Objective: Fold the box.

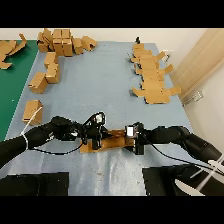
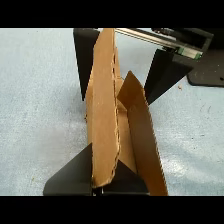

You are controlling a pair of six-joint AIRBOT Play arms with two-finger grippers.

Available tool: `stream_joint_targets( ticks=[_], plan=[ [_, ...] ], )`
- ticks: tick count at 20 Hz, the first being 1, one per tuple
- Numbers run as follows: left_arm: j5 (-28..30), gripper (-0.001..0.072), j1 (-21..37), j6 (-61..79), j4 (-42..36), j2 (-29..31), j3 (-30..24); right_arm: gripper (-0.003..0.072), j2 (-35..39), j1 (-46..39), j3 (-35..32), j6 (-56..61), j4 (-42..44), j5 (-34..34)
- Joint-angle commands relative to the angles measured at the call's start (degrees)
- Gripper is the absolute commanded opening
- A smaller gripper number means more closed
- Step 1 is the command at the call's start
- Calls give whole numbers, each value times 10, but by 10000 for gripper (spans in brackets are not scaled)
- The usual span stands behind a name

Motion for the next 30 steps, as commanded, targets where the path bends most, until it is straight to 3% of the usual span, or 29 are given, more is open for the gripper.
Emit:
stream_joint_targets(
  ticks=[1,6,18,30],
  plan=[
    [0,12,0,0,0,0,0,720,-47,-9,22,-30,22,-29],
    [0,12,0,0,0,0,0,720,-82,-9,24,-30,23,-29],
    [0,12,0,0,0,0,0,720,-84,-9,25,-30,38,-78],
    [0,12,0,0,0,0,0,720,-84,-9,25,-8,28,-41]
  ],
)
